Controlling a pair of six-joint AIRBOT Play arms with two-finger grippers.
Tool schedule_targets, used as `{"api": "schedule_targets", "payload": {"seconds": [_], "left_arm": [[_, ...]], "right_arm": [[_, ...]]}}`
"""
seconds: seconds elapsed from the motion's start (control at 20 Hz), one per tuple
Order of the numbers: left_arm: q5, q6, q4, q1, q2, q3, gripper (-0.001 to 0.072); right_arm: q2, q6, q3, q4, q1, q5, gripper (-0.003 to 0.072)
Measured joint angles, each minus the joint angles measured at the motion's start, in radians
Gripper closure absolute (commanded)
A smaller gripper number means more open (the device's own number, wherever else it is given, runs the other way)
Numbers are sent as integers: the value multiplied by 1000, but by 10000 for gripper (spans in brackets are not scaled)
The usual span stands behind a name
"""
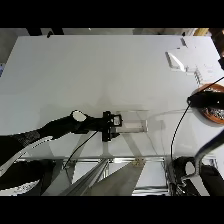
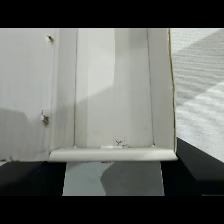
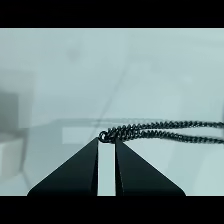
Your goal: Fold the box and place the chain.
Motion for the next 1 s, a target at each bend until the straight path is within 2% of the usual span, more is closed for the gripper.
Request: {"api": "schedule_targets", "payload": {"seconds": [0.2, 0.4, 0.7, 1.0], "left_arm": [[0, 0, 0, 0, 0, 0, 395], [0, 0, 0, 0, 0, 0, 395], [0, 0, 0, 0, 0, 0, 395], [0, 0, 0, 0, 0, 0, 395]], "right_arm": [[79, -16, 0, 24, 147, 99, 671], [110, -21, 0, 77, 288, 137, 671], [96, -22, -2, 132, 540, 21, 671], [-17, -6, -2, 120, 732, -107, 671]]}}
